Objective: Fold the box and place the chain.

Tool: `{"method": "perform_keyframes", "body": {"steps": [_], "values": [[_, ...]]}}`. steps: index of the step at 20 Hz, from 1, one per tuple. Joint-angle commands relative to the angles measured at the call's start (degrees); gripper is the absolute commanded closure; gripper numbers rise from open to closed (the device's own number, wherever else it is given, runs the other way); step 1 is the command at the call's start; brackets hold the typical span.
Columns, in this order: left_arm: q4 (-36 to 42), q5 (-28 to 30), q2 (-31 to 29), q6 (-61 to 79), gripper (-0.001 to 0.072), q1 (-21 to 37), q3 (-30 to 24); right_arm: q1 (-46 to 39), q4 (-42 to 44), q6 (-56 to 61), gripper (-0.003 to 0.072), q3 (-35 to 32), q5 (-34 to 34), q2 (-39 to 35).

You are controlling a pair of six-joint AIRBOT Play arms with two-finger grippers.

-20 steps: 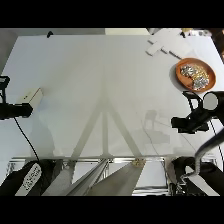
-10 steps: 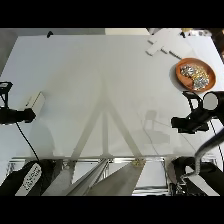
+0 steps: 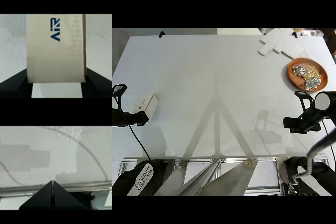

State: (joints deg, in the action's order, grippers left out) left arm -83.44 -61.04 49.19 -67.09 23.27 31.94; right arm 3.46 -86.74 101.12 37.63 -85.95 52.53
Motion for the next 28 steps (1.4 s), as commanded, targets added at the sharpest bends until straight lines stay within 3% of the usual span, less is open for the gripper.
{"method": "perform_keyframes", "body": {"steps": [1,3,5,7,13,19,21,24,27,28], "values": [[-0.02,1.05,0.04,0.24,0.0221,0.04,-0.04,-0.02,0.0,0.0,0.067,-0.02,-0.02,-0.02],[-0.55,0.92,0.33,0.15,0.0128,0.04,-0.04,-0.02,0.0,0.02,0.067,-0.02,-0.02,-0.02],[-1.29,0.17,1.29,0.15,0.0126,0.04,-0.04,-0.02,0.0,0.02,0.067,-0.02,-0.02,-0.02],[-1.29,0.17,2.12,-0.5,0.0009,0.02,-0.04,-0.02,0.0,0.02,0.067,-0.02,-0.04,-0.02],[-1.29,0.17,0.09,-0.81,0.0007,0.0,-0.04,-0.02,0.0,0.02,0.067,-0.02,-0.04,-0.02],[-2.43,0.94,-14.69,-1.4,0.0011,-0.22,-0.04,-0.02,0.0,0.02,0.067,-0.02,-0.04,-0.02],[-2.32,-0.07,-19.39,-1.53,0.0026,-3.17,-0.04,-0.02,0.0,0.0,0.067,-0.02,-0.02,-0.02],[-2.34,-2.16,-23.8,-1.55,0.0336,-8.41,-0.04,-0.02,0.0,0.02,0.067,-0.02,-0.04,-0.02],[-1.75,-4.0,-25.29,-6.19,0.0705,-10.64,-0.04,-0.02,0.0,0.0,0.067,-0.02,-0.04,-0.02],[-1.07,-4.26,-25.05,-8.28,0.0701,-10.78,-0.04,-0.02,0.0,0.0,0.067,-0.02,-0.04,-0.02]]}}
